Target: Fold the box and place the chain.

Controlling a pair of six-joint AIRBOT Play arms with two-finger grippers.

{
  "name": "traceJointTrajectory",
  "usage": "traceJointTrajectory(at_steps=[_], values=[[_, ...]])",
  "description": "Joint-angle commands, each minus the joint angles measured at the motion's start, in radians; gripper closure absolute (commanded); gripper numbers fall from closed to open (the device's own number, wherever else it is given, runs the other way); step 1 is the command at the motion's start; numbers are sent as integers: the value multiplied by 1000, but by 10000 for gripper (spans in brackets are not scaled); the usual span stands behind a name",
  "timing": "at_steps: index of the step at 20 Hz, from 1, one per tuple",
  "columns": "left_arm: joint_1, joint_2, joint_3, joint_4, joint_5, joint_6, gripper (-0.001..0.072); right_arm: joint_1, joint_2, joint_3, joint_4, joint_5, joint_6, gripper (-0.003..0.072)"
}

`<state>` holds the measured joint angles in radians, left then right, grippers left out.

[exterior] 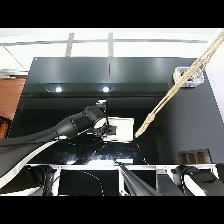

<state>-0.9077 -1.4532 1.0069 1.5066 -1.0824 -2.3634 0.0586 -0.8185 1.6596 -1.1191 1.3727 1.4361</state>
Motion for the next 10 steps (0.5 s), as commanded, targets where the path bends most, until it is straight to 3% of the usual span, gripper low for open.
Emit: traceJointTrajectory(at_steps=[1,10], values=[[1,-1,0,0,0,0,682,82,12,-10,2,68,23,643],[1,-2,0,0,0,0,682,96,12,-10,151,158,31,643]])
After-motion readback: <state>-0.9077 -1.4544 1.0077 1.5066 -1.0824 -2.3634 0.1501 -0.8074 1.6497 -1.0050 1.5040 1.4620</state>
